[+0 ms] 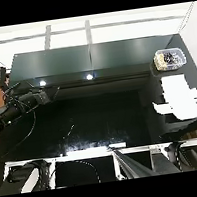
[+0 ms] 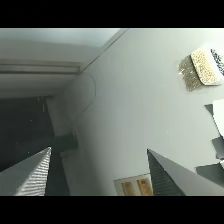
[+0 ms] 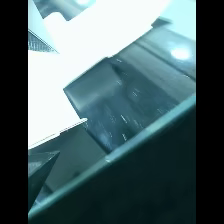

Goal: Fold the box and place the chain.

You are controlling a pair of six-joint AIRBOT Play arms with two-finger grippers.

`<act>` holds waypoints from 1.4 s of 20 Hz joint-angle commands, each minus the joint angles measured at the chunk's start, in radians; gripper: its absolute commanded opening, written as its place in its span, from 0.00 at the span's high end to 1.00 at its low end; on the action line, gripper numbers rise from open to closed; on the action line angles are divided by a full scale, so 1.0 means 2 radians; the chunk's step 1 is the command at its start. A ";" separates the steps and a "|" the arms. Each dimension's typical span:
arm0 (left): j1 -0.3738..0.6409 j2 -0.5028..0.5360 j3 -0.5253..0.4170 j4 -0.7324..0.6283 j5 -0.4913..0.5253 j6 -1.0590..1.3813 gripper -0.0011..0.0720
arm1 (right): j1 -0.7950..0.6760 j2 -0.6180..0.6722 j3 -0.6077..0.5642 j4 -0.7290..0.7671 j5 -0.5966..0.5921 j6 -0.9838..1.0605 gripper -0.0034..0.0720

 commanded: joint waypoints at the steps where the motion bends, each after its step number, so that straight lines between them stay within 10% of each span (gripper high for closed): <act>1: 0.000 0.000 0.000 0.000 0.005 0.000 0.01 | 0.018 -0.014 0.003 -0.025 0.029 -0.019 0.00; 3: 0.000 0.000 0.000 0.000 0.006 0.000 0.01 | 0.027 -0.014 0.003 -0.026 0.032 -0.018 0.22; 8: 0.000 0.000 0.000 0.000 0.005 0.000 0.01 | 0.052 -0.010 0.003 -0.061 0.035 -0.016 0.33; 10: 0.000 0.000 0.000 0.000 0.005 0.000 0.01 | 0.058 -0.001 0.002 -0.061 0.033 -0.023 0.77; 13: 0.000 0.000 0.000 0.000 0.005 0.000 0.01 | 0.062 0.024 -0.017 -0.035 0.033 -0.034 0.80; 14: 0.000 0.000 0.000 0.000 0.005 0.000 0.01 | 0.061 0.035 -0.031 -0.020 0.034 -0.041 0.95; 28: -0.030 -0.006 0.000 0.001 -0.003 0.008 0.01 | 0.272 0.246 -0.264 0.180 -0.065 -0.015 0.94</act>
